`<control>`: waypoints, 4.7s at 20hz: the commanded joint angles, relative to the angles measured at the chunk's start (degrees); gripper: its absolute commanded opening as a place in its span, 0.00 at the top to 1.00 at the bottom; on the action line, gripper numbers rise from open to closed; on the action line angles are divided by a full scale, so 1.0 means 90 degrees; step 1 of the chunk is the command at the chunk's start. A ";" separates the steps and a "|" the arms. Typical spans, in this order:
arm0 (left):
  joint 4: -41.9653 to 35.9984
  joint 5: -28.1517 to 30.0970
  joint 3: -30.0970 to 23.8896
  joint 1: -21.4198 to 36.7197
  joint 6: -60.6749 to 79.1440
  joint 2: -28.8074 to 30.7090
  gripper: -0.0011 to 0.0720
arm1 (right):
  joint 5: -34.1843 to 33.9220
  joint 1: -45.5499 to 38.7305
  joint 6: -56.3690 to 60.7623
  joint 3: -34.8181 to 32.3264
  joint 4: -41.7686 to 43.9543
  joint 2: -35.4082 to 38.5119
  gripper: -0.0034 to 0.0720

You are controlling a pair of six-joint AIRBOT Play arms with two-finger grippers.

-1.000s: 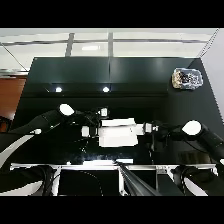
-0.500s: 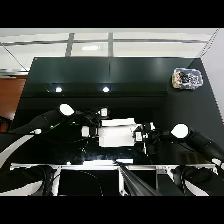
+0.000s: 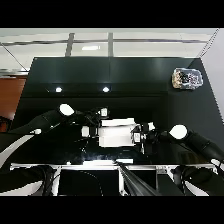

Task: Fold the box and place the chain.

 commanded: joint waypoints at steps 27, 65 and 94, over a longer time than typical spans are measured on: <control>0.0007 -0.0012 -0.0005 0.0007 0.0010 -0.0005 0.94 | -0.0318 -0.0804 0.0041 0.0347 0.1195 0.0034 0.06; 0.0005 -0.0010 -0.0005 0.0005 0.0010 -0.0005 0.94 | -0.0075 -0.0610 -0.0121 0.0622 0.0566 -0.1205 0.06; 0.0029 -0.0019 -0.0005 0.0005 0.0012 -0.0005 0.94 | -0.0092 -0.0427 0.0301 0.0716 0.0321 -0.1307 0.06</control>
